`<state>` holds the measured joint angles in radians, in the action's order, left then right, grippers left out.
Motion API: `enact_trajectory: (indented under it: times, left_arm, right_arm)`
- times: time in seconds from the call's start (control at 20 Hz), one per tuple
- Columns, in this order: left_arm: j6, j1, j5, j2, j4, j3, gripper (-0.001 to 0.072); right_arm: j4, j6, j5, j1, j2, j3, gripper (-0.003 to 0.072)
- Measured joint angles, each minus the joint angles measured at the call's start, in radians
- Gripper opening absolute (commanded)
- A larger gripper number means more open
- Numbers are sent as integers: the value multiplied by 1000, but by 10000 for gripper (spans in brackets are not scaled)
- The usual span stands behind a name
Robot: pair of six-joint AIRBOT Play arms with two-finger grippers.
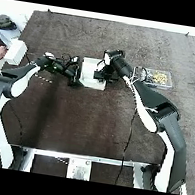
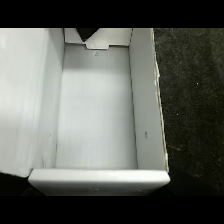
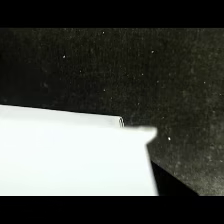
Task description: Fold the box and place the chain.
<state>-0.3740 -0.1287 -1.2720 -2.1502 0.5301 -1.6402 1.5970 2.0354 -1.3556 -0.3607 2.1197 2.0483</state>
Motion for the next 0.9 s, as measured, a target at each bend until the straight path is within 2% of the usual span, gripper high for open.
enact_trajectory:
  times: [0.3, 0.45, 0.5, 0.55, 0.65, 0.8, 0.9]
  left_arm:
    - [0, 0, 0, 0, 0, 0, 243]
    - [0, 0, 0, 0, 0, 0, 243]
    - [0, 0, 0, 0, 0, 0, 243]
    - [0, 0, 0, 0, -1, 0, 243]
    - [0, 0, 0, 0, -1, 0, 243]
    - [0, 0, 0, 0, 0, 0, 243]
    - [0, 0, 0, 0, -1, 0, 243]
  right_arm:
    - [4, 3, 7, 2, 9, 0, 266]
    - [11, 6, 7, 3, 14, -3, 173]
    - [13, 6, 6, 3, 16, -5, 103]
    - [16, 10, 4, 5, 17, -5, 103]
    - [19, 10, 4, 5, 18, -6, 13]
    - [23, 16, 5, 4, 19, -7, 19]
    - [30, 20, 6, 4, 19, -8, 270]
